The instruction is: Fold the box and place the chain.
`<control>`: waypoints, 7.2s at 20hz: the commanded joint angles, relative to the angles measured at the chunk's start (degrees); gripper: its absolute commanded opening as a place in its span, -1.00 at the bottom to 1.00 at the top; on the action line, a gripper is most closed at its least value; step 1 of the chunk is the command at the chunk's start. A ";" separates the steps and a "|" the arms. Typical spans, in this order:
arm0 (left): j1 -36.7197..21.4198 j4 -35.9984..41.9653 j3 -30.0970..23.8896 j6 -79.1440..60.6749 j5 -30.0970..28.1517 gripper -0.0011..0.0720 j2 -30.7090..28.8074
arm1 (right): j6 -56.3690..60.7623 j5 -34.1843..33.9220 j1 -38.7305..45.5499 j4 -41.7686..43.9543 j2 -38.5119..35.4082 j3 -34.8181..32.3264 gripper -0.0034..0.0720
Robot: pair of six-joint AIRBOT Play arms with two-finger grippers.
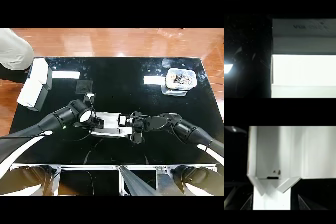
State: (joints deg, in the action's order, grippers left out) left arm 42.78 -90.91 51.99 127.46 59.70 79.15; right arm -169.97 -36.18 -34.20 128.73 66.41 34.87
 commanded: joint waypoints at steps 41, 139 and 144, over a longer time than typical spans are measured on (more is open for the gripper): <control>-0.02 1.64 -0.04 -0.17 -0.26 -0.90 0.31 | 0.92 11.74 -7.48 6.47 4.72 0.02 -0.35; 0.02 1.64 -0.04 -1.07 0.81 -0.90 0.44 | 87.73 -10.25 -1.62 2.93 3.76 11.13 0.64; 0.02 1.64 -0.04 -1.07 0.81 -0.90 0.42 | 89.85 -11.82 -1.62 -1.40 3.76 11.28 0.52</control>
State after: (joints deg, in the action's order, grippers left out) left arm 42.78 -89.27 51.92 126.39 60.51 79.59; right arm -81.19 -47.00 -35.79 129.47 70.17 45.87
